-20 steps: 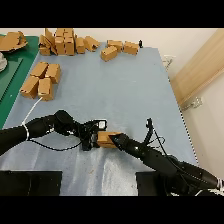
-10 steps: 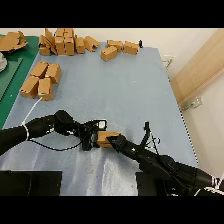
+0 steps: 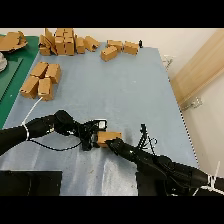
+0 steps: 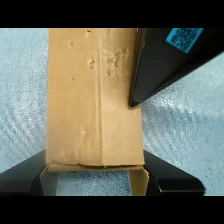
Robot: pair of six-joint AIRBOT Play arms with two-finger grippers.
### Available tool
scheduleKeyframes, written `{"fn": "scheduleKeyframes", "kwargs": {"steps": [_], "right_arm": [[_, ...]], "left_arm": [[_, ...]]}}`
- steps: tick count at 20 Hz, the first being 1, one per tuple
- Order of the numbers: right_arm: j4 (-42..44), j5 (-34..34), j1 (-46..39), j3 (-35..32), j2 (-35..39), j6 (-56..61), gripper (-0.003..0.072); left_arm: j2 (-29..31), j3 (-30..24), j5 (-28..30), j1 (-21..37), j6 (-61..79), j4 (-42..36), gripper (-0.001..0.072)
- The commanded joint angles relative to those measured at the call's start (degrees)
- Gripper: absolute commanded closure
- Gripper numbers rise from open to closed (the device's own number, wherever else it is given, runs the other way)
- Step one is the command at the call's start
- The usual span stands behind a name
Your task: Fold the box.
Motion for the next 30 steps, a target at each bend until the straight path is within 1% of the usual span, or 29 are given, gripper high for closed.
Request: {"fn": "scheduleKeyframes", "kwargs": {"steps": [1, 12, 15, 18, 24, 30], "right_arm": [[0.0, -1.73, 0.07, -0.07, -0.44, 0.13, 0.0686], [0.15, -1.31, 0.11, -1.77, -0.22, 2.08, 0.0686], [0.15, -1.29, 2.64, -1.49, 4.02, 2.03, 0.0684], [0.13, -1.51, 1.97, -1.88, 7.32, 1.27, 0.0684], [-1.2, -2.82, -3.78, -2.89, 5.68, 0.92, 0.0684], [-1.42, -4.68, -4.0, -2.89, 2.62, 0.98, 0.0684]], "left_arm": [[0.0, 0.07, -0.02, 0.02, 0.0, 0.0, 0.029], [0.0, 0.07, -0.02, 0.02, 0.0, 0.0, 0.029], [0.0, 0.07, -0.02, 0.02, 0.0, 0.0, 0.029], [0.0, 0.07, -0.02, 0.02, 0.0, 0.0, 0.029], [0.0, 0.07, -0.02, 0.02, 0.0, 0.0, 0.029], [0.0, 0.07, -0.02, 0.04, 0.0, 0.0, 0.029]]}}
